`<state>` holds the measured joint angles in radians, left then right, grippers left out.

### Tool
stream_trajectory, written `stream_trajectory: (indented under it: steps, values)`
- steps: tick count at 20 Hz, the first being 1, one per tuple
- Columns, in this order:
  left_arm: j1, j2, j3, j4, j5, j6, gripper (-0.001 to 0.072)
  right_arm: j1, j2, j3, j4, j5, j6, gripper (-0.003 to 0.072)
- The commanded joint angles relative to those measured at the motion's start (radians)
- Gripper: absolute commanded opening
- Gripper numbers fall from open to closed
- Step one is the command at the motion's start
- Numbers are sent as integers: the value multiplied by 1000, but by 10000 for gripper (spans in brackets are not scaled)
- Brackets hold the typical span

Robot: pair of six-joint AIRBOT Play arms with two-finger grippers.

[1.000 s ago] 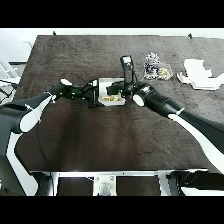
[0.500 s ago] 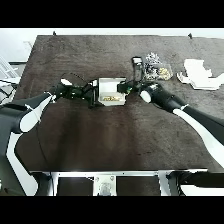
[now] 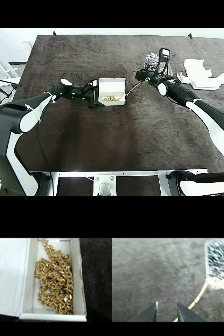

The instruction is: Fold the box and place the chain.

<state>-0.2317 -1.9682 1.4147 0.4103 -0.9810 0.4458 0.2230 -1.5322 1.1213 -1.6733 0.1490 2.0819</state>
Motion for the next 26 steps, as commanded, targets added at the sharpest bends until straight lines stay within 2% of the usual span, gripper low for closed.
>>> stream_trajectory:
  steps: [1, 5, 8, 11, 14, 16, 22, 23, 24, 26]
  values:
    - [0, 0, 0, 0, 0, 0, 290, -18, -59, 36, -2, 22, 24, 250]
    - [0, 0, 0, 0, 0, 0, 290, -19, -174, 225, -113, 282, 33, 244]
    - [0, 0, 0, 0, 0, 0, 290, -20, -255, 324, -128, 340, 44, 243]
    - [0, 0, 0, 0, 0, 0, 290, -21, -301, 348, -207, 407, 104, 243]
    - [0, 1, 0, 0, 0, 0, 290, -25, -318, 354, -257, 419, 148, 248]
    - [0, 1, 0, 0, 0, 0, 290, -25, -329, 372, -253, 386, 152, 297]
    - [0, 0, 0, 0, -1, 0, 290, -24, -362, 410, -212, 353, 170, 299]
    - [0, 1, 0, 0, -1, 0, 290, -24, -362, 410, -212, 350, 169, 235]
    - [0, 1, 0, 0, -1, 0, 290, -23, -362, 410, -213, 344, 162, 32]
    - [0, 1, 0, 0, -1, 0, 290, -23, -363, 409, -213, 338, 158, 9]
